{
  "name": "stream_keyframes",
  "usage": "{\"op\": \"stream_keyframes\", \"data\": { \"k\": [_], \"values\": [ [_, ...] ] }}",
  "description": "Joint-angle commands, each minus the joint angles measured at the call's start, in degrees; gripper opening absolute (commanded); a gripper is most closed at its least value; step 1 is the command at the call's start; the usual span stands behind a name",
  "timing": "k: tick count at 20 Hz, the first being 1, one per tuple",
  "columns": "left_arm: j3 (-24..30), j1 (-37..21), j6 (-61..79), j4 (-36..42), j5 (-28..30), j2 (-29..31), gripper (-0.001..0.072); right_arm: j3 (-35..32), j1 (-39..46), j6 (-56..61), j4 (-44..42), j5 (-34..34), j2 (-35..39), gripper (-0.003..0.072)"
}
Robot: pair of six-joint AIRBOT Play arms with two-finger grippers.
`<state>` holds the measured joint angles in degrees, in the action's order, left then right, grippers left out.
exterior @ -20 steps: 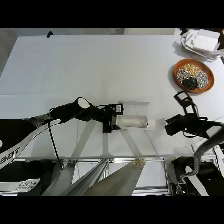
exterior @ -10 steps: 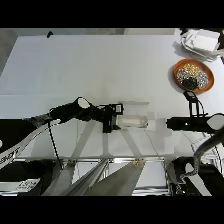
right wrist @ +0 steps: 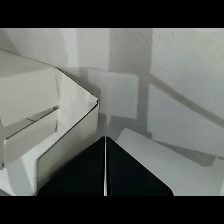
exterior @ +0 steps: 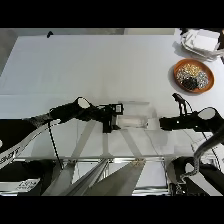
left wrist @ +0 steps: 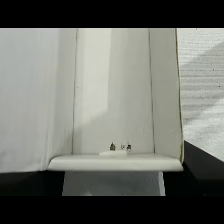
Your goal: Fold the box and place the chain.
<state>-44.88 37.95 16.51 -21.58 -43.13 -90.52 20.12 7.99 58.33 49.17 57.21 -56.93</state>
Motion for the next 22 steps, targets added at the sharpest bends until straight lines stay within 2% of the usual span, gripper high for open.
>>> {"op": "stream_keyframes", "data": {
  "k": [1,4,6,9,11,13,15,18,21,22],
  "values": [
    [0.02,0.00,0.02,0.00,0.02,0.04,0.0364,-0.04,0.04,-4.20,-6.51,0.55,-0.81,0.0016],
    [0.02,0.00,0.02,-0.02,0.02,0.04,0.0364,-0.02,0.04,-7.48,-13.94,0.79,-0.37,0.0023],
    [0.02,0.00,0.00,0.00,0.02,0.04,0.0364,0.04,0.04,-7.87,-16.94,0.87,1.18,0.0152],
    [0.02,0.00,0.02,-0.02,0.02,0.04,0.0364,0.17,0.04,-7.87,-16.61,2.67,2.84,0.0185],
    [0.02,0.00,0.02,0.00,0.02,0.04,0.0364,0.17,0.04,-7.87,-16.59,4.63,2.86,0.0286],
    [0.02,0.00,0.00,0.00,0.02,0.04,0.0364,0.17,-0.44,-7.82,-15.89,5.29,2.86,0.0345],
    [0.02,0.00,0.02,0.00,0.02,0.04,0.0364,0.17,-3.13,-7.80,-14.75,4.39,2.86,0.0345],
    [0.02,0.00,0.02,-0.02,0.02,0.04,0.0364,0.76,-8.55,-5.64,-14.10,-0.39,2.84,0.0345],
    [0.02,0.00,0.00,-0.02,0.02,0.04,0.0364,5.68,-13.46,3.78,-5.27,-2.82,2.73,0.0354],
    [0.02,0.00,0.00,-0.02,0.02,0.04,0.0364,7.50,-14.69,7.67,-1.66,-3.08,2.69,0.0395]
  ]
}}
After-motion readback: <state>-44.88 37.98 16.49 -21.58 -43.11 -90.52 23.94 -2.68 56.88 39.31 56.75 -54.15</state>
